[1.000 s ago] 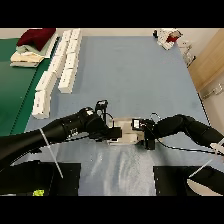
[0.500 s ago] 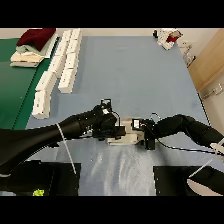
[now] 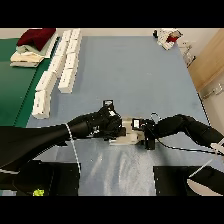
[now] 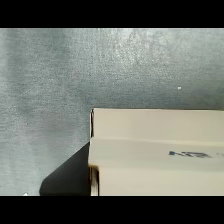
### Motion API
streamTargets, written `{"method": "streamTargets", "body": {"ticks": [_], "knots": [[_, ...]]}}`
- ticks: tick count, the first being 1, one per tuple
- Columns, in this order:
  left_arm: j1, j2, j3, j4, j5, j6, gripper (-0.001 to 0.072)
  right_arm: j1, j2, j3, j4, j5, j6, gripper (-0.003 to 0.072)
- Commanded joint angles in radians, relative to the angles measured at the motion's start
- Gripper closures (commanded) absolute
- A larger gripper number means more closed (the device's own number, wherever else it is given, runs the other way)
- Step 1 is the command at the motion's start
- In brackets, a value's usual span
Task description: Fold the box.
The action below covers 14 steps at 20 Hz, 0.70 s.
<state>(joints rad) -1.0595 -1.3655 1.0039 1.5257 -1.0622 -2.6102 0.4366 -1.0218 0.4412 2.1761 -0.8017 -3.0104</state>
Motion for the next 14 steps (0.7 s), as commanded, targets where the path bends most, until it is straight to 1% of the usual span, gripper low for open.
{"method": "streamTargets", "body": {"ticks": [1,8,9,11,14], "knots": [[-0.001,-0.003,0.002,-0.003,0.010,-0.006,0.0694,0.001,0.000,0.000,0.000,0.000,0.000,0.0258],[-0.001,-0.002,0.002,-0.007,0.003,0.003,0.0691,0.001,0.000,0.000,0.000,0.000,0.000,0.0258],[-0.001,-0.002,0.002,-0.007,0.003,0.004,0.0674,0.001,0.000,0.000,0.000,0.000,0.000,0.0258],[0.000,-0.002,0.002,-0.006,0.003,0.002,0.0229,0.001,0.000,0.000,0.000,0.000,0.000,0.0258],[0.000,-0.002,0.002,-0.006,0.004,0.003,0.0221,0.002,0.000,0.000,0.000,0.000,0.000,0.0258]]}}
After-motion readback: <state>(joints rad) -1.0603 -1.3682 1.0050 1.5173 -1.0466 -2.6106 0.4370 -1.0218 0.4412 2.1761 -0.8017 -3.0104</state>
